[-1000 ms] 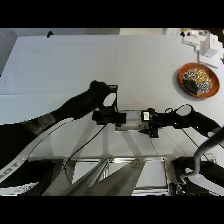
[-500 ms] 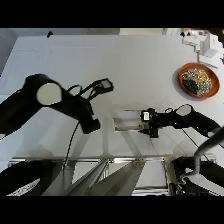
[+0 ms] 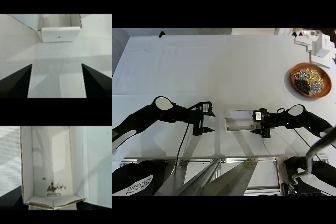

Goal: Fold the box and place the chain.

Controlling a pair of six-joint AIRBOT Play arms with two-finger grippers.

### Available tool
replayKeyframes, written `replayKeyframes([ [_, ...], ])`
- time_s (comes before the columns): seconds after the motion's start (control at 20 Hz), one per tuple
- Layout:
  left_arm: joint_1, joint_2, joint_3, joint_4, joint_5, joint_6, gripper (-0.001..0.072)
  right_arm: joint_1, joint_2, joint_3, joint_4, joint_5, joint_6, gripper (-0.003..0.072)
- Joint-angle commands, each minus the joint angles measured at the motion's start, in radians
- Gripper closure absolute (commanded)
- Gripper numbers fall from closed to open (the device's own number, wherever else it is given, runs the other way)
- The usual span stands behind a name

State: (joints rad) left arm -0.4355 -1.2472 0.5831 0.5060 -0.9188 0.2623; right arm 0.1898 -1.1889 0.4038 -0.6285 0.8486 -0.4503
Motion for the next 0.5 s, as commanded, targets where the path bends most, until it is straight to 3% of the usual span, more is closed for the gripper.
replayKeyframes([
  [0.0, -0.016, -0.140, -0.021, -0.289, 0.068, 0.348, 0.0008, 0.000, 0.000, 0.000, 0.001, 0.000, 0.000, 0.0347],
  [0.1, -0.018, -0.176, -0.021, -0.335, 0.071, 0.365, 0.0008, 0.000, 0.000, 0.000, 0.000, 0.000, 0.000, 0.0347],
  [0.45, -0.061, -0.185, -0.021, -0.284, 0.086, 0.370, 0.0008, 0.000, 0.000, 0.000, 0.000, 0.000, 0.000, 0.0347],
])
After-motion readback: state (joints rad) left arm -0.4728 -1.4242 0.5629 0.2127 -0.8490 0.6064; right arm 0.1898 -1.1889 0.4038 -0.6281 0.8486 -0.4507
